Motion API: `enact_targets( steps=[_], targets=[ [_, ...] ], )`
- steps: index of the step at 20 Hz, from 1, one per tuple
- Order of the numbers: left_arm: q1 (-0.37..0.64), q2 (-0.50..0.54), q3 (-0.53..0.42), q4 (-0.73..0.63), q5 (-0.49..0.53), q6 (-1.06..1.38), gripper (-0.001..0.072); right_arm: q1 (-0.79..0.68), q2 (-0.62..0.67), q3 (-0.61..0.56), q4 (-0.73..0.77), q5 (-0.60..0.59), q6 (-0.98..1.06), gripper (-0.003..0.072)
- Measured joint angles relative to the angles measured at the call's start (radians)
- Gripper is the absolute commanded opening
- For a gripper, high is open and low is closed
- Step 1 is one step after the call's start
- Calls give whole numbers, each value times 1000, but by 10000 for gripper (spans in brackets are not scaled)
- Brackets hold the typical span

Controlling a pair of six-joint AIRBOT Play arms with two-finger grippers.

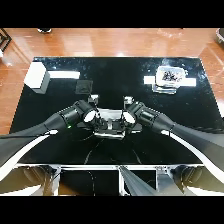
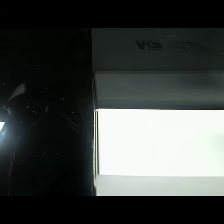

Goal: Fold the box and place the chain.

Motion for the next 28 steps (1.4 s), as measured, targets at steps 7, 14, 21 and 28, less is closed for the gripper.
enact_targets(
  steps=[7,14,21,28],
  targets=[
    [0,0,0,0,3,0,21,0,-5,0,5,-7,0,220],
    [-1,0,0,-5,7,-2,21,0,-5,0,21,-16,-9,23],
    [-6,0,0,-4,8,2,21,0,-2,1,37,-27,-35,457],
    [-6,0,0,-4,13,1,21,1,8,1,13,-7,-65,486]
  ],
)
